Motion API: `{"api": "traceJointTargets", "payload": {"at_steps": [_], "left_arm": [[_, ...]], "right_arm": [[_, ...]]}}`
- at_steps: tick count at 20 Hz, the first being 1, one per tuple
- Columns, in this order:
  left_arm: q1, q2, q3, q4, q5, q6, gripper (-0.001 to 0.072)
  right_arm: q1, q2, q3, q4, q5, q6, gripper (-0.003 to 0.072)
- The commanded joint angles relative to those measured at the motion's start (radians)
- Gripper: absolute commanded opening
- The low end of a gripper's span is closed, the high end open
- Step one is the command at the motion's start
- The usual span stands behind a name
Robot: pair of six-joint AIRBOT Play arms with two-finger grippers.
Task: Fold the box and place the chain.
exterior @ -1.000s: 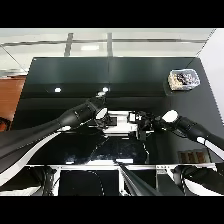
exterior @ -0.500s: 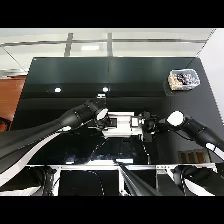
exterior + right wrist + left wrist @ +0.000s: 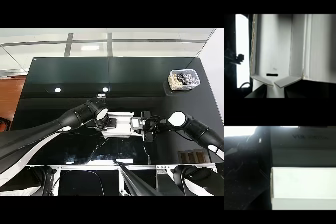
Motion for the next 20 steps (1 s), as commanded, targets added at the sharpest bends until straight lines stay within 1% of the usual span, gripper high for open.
{"api": "traceJointTargets", "payload": {"at_steps": [1, 3, 5, 6, 8, 9, 13, 14, 15, 17, 18, 19, 20], "left_arm": [[0.000, 0.000, 0.001, 0.000, 0.000, 0.000, 0.0030], [0.000, 0.000, 0.001, 0.000, 0.001, 0.000, 0.0029], [0.000, 0.000, 0.001, 0.000, 0.005, 0.000, 0.0029], [0.000, 0.000, 0.001, 0.000, 0.008, 0.000, 0.0029], [0.001, 0.000, 0.001, 0.001, 0.008, 0.000, 0.0029], [0.001, 0.000, 0.001, 0.001, 0.007, 0.000, 0.0029], [0.000, 0.000, 0.001, 0.000, 0.007, 0.000, 0.0029], [0.000, 0.000, 0.001, 0.000, 0.007, 0.000, 0.0030], [0.000, 0.000, 0.001, 0.000, 0.007, 0.001, 0.0029], [0.000, 0.000, 0.001, 0.000, 0.007, 0.000, 0.0030], [0.000, 0.000, 0.001, 0.000, 0.007, 0.000, 0.0029], [0.000, 0.000, 0.001, 0.000, 0.007, 0.000, 0.0029], [0.000, 0.000, 0.001, 0.000, 0.007, 0.001, 0.0029]], "right_arm": [[0.006, -0.003, 0.000, 0.076, 0.000, -0.011, 0.0240], [0.006, -0.017, 0.000, 0.137, 0.000, -0.012, 0.0239], [0.014, -0.048, 0.000, 0.232, -0.007, -0.014, 0.0240], [0.018, -0.066, 0.000, 0.249, -0.020, -0.014, 0.0241], [0.017, -0.098, 0.000, 0.248, -0.020, -0.012, 0.0241], [0.017, -0.109, 0.000, 0.249, -0.002, -0.012, 0.0240], [0.017, -0.112, -0.002, 0.251, 0.003, -0.012, 0.0239], [0.017, -0.112, -0.002, 0.260, 0.002, -0.006, 0.0255], [0.017, -0.112, -0.002, 0.266, 0.003, 0.006, 0.0376], [0.017, -0.112, -0.002, 0.264, 0.001, 0.014, 0.0228], [0.017, -0.112, -0.002, 0.269, -0.010, 0.016, 0.0402], [0.017, -0.112, -0.002, 0.271, -0.012, 0.021, 0.0529], [0.017, -0.112, -0.002, 0.265, -0.006, 0.032, 0.0297]]}}
